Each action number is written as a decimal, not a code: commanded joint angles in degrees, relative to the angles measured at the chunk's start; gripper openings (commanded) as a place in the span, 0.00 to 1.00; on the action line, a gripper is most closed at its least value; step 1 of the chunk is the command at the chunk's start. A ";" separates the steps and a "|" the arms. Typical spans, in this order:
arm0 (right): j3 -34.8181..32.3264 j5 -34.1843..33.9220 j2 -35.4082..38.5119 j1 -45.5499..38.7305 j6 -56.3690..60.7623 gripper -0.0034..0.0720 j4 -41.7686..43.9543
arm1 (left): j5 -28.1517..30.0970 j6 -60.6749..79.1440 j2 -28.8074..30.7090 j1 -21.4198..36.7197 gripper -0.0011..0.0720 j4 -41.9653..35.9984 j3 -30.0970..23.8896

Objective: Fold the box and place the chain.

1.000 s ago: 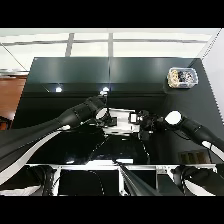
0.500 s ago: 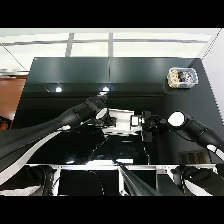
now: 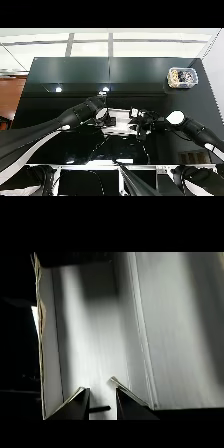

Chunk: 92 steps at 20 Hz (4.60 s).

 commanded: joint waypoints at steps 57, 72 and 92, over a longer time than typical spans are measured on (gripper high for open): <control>4.63 24.59 -5.68 -16.15 66.03 0.67 4.68 | -1.05 0.07 0.02 0.17 0.05 -0.48 0.02; 16.00 14.53 -5.99 4.31 97.13 0.67 -27.08 | -0.68 0.04 0.02 0.17 0.05 -0.46 0.02; 22.75 18.62 -11.93 12.11 119.99 0.52 -43.85 | -0.28 0.07 0.02 0.17 0.05 -0.48 0.02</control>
